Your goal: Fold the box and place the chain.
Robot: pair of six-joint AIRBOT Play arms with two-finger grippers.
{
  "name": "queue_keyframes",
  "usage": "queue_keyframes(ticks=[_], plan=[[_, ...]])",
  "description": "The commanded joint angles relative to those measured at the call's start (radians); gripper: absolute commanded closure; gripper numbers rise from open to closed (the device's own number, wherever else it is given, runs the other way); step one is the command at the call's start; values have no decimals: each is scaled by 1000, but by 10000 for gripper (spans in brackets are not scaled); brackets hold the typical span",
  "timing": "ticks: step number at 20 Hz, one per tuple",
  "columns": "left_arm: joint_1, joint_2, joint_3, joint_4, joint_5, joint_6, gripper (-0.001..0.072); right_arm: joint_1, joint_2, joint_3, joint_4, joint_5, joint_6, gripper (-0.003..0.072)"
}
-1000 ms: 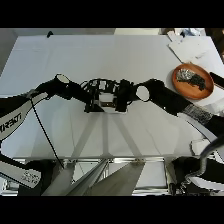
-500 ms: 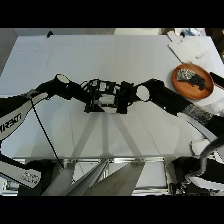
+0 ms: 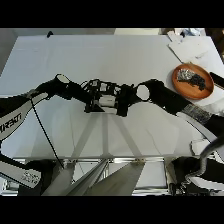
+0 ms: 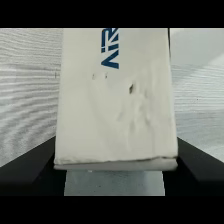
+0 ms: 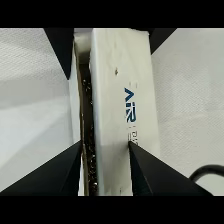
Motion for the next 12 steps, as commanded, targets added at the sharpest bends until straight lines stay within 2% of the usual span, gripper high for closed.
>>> queue_keyframes(ticks=[1, 5, 12], plan=[[0, 0, 0, -1, 2, -1, 313, 7, -8, -14, 29, 22, 0, 363], [0, 0, 0, -1, 2, -1, 313, 23, -8, -39, 18, 20, -1, 339], [0, 0, 0, -1, 2, -1, 313, 21, 39, -39, -12, -50, 0, 341]])
